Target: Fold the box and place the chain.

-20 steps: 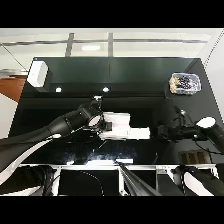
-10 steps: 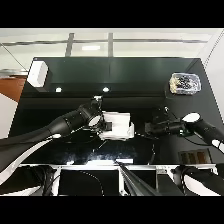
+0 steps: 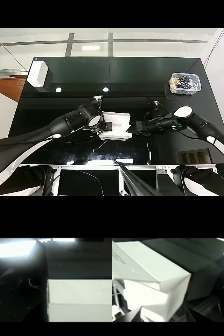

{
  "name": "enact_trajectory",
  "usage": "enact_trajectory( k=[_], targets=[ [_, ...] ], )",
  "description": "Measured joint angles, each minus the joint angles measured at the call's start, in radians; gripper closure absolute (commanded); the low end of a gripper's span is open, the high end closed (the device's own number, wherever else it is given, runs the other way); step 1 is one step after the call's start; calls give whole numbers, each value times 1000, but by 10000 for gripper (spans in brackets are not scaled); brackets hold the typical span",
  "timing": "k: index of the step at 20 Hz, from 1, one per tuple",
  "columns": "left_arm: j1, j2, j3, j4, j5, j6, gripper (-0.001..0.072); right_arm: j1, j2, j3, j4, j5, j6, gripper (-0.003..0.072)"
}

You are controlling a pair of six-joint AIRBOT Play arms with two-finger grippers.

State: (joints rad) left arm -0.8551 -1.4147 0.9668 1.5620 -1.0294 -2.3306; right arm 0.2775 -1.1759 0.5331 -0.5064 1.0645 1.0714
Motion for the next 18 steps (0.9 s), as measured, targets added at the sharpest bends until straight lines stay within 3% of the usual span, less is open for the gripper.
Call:
enact_trajectory(
  k=[3, 4, 5, 11, 18],
  targets=[
    [0, 0, 0, 0, -1, 0, 681, 79, 0, 6, -18, -89, 79, 158],
    [0, 0, 0, 0, -3, -2, 681, 99, 0, 10, -31, -115, 111, 270],
    [0, 0, 0, 1, -4, -2, 681, 121, 0, 19, -53, -139, 147, 280],
    [0, 0, 0, 0, -3, -2, 681, 250, -3, 124, -310, -219, 426, 280],
    [0, 0, 0, 0, -5, 2, 681, 401, -40, 251, -656, -182, 771, 280]
  ],
)
